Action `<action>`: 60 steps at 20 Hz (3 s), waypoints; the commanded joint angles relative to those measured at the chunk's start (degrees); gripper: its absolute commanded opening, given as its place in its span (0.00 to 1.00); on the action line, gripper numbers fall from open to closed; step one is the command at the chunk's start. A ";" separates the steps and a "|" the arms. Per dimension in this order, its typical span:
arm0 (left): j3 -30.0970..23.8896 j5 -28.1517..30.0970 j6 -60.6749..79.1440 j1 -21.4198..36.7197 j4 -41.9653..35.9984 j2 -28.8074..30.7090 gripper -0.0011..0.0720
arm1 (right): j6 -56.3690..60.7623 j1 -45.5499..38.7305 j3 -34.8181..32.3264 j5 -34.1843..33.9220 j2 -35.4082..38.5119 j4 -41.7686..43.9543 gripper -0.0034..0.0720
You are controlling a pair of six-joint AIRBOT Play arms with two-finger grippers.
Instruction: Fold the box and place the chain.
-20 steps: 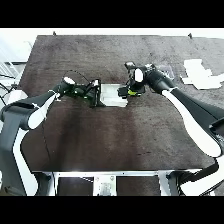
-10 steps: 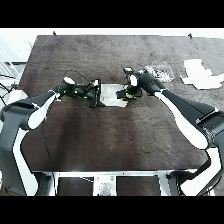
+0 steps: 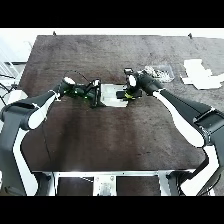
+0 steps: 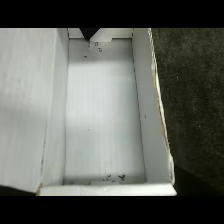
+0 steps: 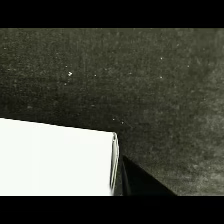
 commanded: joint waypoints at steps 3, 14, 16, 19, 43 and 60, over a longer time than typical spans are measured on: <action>0.02 0.04 0.00 0.09 0.04 0.00 0.49 | 1.64 0.07 0.42 0.31 -0.26 -0.37 0.07; 0.02 0.07 0.02 0.09 0.04 0.00 0.49 | 1.60 0.04 3.28 1.27 -0.13 0.74 0.51; 0.02 0.07 0.02 0.07 0.04 0.00 0.49 | 1.55 0.07 3.28 2.32 -0.13 1.62 0.58; 0.02 0.04 0.00 0.09 0.04 0.00 0.49 | -0.24 0.09 3.30 3.58 0.04 4.09 0.65; 0.02 0.04 0.00 0.07 0.04 0.00 0.49 | -22.69 -25.29 2.91 -13.88 8.24 4.44 0.60; 0.02 0.09 0.00 0.09 0.07 0.00 0.49 | -33.03 -27.36 13.46 -12.00 -8.57 17.07 0.49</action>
